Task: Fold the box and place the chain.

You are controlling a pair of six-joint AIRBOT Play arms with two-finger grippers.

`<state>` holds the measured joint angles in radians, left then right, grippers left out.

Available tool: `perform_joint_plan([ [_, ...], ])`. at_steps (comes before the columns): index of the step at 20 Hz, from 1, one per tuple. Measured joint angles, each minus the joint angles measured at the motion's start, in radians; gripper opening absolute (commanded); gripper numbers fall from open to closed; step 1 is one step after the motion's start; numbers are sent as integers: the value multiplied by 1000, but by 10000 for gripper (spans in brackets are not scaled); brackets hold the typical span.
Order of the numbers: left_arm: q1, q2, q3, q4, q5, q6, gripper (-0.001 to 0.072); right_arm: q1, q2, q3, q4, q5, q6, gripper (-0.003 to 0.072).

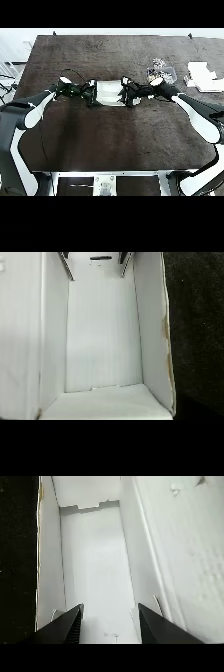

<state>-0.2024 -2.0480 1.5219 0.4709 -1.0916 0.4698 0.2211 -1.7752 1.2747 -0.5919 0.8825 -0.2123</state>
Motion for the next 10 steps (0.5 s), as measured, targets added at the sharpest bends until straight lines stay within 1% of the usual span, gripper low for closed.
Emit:
perform_joint_plan([
  [3,0,0,0,0,0,0,451,0,-2,0,2,-2,-5,552],
  [4,0,0,0,0,0,0,452,0,-3,0,2,-3,-6,469],
  [5,0,0,0,0,0,1,451,0,-3,0,3,-7,-8,272],
  [6,0,0,0,0,0,2,452,0,-3,0,2,-13,-8,138],
  [8,0,0,0,0,0,2,451,-1,0,0,-19,-14,18,23],
  [10,0,0,0,0,0,3,451,-2,14,0,-68,-6,76,18],
])
